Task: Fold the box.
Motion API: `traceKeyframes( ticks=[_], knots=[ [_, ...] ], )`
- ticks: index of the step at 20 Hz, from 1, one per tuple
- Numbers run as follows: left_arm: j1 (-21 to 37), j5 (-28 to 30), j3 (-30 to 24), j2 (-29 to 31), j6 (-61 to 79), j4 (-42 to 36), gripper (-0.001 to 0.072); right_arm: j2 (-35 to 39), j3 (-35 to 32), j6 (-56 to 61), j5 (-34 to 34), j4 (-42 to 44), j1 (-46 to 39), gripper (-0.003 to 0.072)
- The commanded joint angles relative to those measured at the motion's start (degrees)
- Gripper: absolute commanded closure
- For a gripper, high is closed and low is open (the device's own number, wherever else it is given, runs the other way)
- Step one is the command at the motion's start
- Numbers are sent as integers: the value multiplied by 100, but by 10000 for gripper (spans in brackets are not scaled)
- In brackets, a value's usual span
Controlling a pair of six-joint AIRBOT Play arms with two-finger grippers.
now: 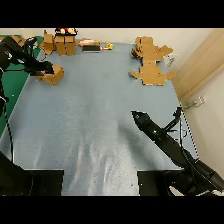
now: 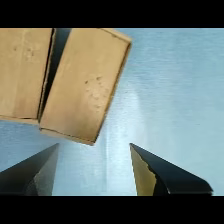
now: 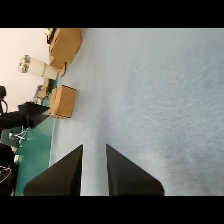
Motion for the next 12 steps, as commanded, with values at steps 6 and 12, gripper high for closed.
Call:
traceKeyframes(
  ticks=[6,12],
  knots=[
    [-208,-1185,101,616,472,-824,699,-925,533,0,-448,-503,-13,683],
    [-1073,-505,-1744,1893,822,-846,700,-2800,2964,2,-3864,-2061,-1314,683]
  ],
)
